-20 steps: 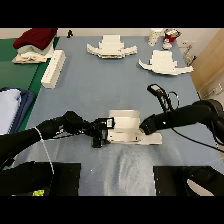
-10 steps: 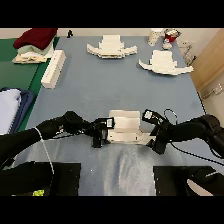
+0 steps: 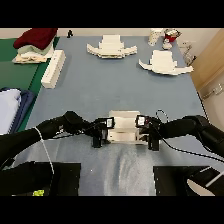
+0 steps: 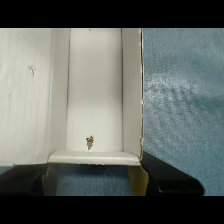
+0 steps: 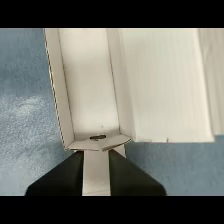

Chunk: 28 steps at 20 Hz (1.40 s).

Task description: Fold the box.

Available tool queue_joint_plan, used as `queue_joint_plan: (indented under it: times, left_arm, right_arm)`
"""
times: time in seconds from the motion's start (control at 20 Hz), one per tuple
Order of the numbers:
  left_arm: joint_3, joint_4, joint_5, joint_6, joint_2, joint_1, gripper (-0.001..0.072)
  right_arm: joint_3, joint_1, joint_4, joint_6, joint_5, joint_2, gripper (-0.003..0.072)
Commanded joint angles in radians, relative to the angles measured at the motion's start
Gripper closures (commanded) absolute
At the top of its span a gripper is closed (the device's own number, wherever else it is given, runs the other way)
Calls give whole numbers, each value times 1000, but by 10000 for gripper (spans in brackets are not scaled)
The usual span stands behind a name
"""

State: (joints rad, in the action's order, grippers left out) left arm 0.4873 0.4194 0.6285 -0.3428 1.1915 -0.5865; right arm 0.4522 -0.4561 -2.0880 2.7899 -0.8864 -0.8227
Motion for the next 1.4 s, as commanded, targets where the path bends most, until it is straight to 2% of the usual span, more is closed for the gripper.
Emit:
queue_joint_plan:
  times: [0.0, 0.3, 0.35, 0.4, 0.45, 0.6, 0.75, 0.8, 0.9, 1.0, 1.05, 1.25, 1.35]
  left_arm:
    - [1, 0, 0, 0, 0, 0, 256]
    - [1, 0, 0, 0, 0, 0, 256]
    - [1, 0, 0, 0, 0, 0, 256]
    - [1, 0, 0, 0, 0, 0, 256]
    - [1, 0, 0, 0, 0, 0, 255]
    - [1, 0, 0, 0, 0, 0, 256]
    - [1, 0, 0, 0, 0, 0, 256]
    - [1, 0, 0, 0, 0, 0, 256]
    - [1, 0, 0, 0, 0, 0, 256]
    - [1, 0, 0, 0, 0, 0, 255]
    - [1, 0, 0, 0, 0, 0, 256]
    - [1, 0, 0, 0, 0, 0, 256]
    - [1, 0, 0, 0, 0, 0, 256]
  right_arm:
    - [0, -1, -62, 74, 14, -14, 533]
    - [0, -46, -100, 117, 82, -81, 520]
    - [0, -56, -100, 117, 93, -92, 413]
    - [-1, -62, -100, 117, 100, -100, 178]
    - [0, -63, -100, 117, 100, -101, 90]
    - [0, -63, -100, 112, 96, -98, 89]
    - [0, -63, -74, -2, 82, -88, 100]
    - [7, -62, -39, -84, 57, -73, 166]
    - [36, -62, 87, -305, -47, -40, 478]
    - [76, -62, 260, -624, -165, -4, 650]
    - [95, -62, 344, -752, -223, 15, 681]
    - [125, -19, 727, -1263, -339, 61, 682]
    - [122, 78, 782, -1459, -371, 53, 682]
